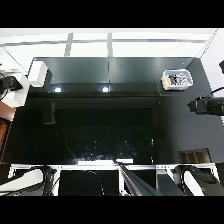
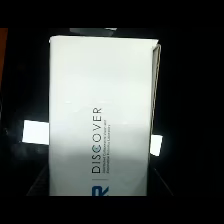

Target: Fold the box and place the chain.

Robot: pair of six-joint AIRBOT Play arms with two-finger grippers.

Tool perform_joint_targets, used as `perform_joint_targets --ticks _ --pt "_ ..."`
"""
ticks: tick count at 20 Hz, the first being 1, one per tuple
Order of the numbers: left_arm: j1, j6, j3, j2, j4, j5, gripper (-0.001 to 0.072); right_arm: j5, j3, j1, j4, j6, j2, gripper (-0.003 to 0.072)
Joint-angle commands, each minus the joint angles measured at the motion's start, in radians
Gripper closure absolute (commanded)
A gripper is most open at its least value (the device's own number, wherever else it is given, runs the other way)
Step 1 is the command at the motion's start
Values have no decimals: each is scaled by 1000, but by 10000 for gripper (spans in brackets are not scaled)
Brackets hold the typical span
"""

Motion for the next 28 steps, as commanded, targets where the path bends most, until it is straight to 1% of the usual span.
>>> perform_joint_targets --ticks 1,3,5,9,12,14,15,16,17,19,20,22,23,24,25,26,27,28 --pt "8 17 -7 -126 -23 67 361 -14 -1 0 11 5 -1 671" --pt "6 80 -7 -178 -32 91 361 -15 -1 0 10 13 -1 671" --pt "-6 109 -6 -206 -37 134 361 -19 -1 0 10 24 -1 672" --pt "-29 114 -6 -233 -39 232 361 -35 -1 0 11 56 -1 672" --pt "-34 114 -6 -253 -52 254 360 -35 -1 0 10 63 -1 672" --pt "-35 113 -6 -256 -45 272 346 -35 -1 0 10 63 -1 671" --pt "-35 113 -4 -256 -45 280 256 -35 -1 0 10 63 -1 671" --pt "-35 112 0 -256 -45 282 45 -35 -1 0 10 63 -1 672" --pt "-35 104 7 -255 -45 274 -8 -35 -1 0 11 63 -1 671" --pt "-35 105 55 -249 -45 200 -8 -35 -1 0 10 63 -1 672" --pt "-35 104 99 -241 -46 150 -8 -37 -1 0 11 63 -1 672" --pt "-37 94 230 -222 -62 26 -5 -54 0 0 12 58 -1 672" --pt "-37 73 301 -216 -89 -38 10 -71 0 0 23 50 -1 671" --pt "-37 51 382 -211 -132 -117 191 -90 0 0 56 23 -1 671" --pt "-37 34 455 -210 -177 -194 527 -100 0 0 108 -18 -1 671" --pt "-39 25 524 -208 -257 -277 691 -103 0 0 172 -65 -1 671" --pt "-47 24 565 -199 -345 -331 692 -98 0 0 224 -107 -1 671" --pt "-70 21 576 -171 -406 -352 693 -87 0 1 261 -135 -1 671"
